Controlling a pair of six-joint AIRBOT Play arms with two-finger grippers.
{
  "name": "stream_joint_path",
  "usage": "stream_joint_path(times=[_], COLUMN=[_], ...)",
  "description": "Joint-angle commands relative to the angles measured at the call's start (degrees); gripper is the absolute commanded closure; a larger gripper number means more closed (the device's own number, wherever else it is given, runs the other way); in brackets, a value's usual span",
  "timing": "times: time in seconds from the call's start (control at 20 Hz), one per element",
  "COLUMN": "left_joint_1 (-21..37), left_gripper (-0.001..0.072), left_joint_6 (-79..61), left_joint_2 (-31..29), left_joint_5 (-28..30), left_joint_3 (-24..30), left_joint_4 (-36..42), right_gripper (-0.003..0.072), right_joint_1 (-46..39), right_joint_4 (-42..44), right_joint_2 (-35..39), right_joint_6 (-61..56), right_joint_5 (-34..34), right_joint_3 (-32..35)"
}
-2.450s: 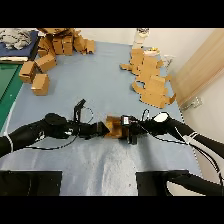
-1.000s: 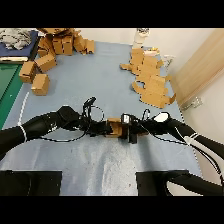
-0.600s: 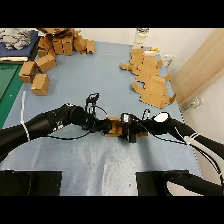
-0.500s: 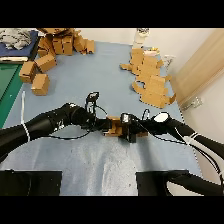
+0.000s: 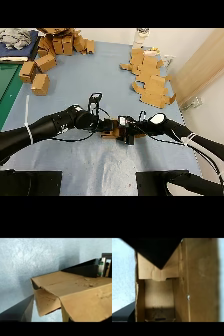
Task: Fold the box.
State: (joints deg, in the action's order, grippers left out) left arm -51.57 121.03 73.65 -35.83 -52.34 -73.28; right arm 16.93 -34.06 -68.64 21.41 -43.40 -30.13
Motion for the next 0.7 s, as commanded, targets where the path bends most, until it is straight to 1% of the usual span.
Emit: stream_joint_path(times=[0.0,0.1,0.2,0.3,0.4,0.55,0.65], left_joint_1=[-1.4,-2.6,-4.2,-5.7,-6.9,-8.1,-8.1], left_gripper=[0.0214,0.0214,0.0214,0.0214,0.0214,0.0214,0.0215], left_joint_6=[5.7,10.1,14.2,17.7,19.5,22.2,22.4], left_joint_2=[1.7,2.5,3.6,5.3,7.5,9.9,11.2], left_joint_5=[-5.1,-6.4,-7.6,-10.7,-14.0,-16.0,-17.6], left_joint_3=[-0.9,-2.3,-4.7,-7.2,-9.4,-12.0,-13.4], left_joint_4=[-2.4,-6.1,-9.6,-12.4,-14.4,-18.2,-19.5], right_gripper=[0.0077,0.0077,0.0077,0.0077,0.0077,0.0077,0.0077], right_joint_1=[0.3,0.3,0.3,0.3,0.3,0.3,0.3], right_joint_4=[0.0,0.0,0.0,0.0,0.0,0.0,0.0], right_joint_2=[0.0,0.0,0.0,0.0,0.0,0.0,0.0], right_joint_6=[-0.5,-0.7,-0.7,-1.1,-1.1,-2.1,-2.1], right_joint_5=[0.7,1.0,1.0,1.5,1.7,1.7,1.7], right_joint_3=[0.0,0.0,0.0,0.0,0.0,0.0,0.0])
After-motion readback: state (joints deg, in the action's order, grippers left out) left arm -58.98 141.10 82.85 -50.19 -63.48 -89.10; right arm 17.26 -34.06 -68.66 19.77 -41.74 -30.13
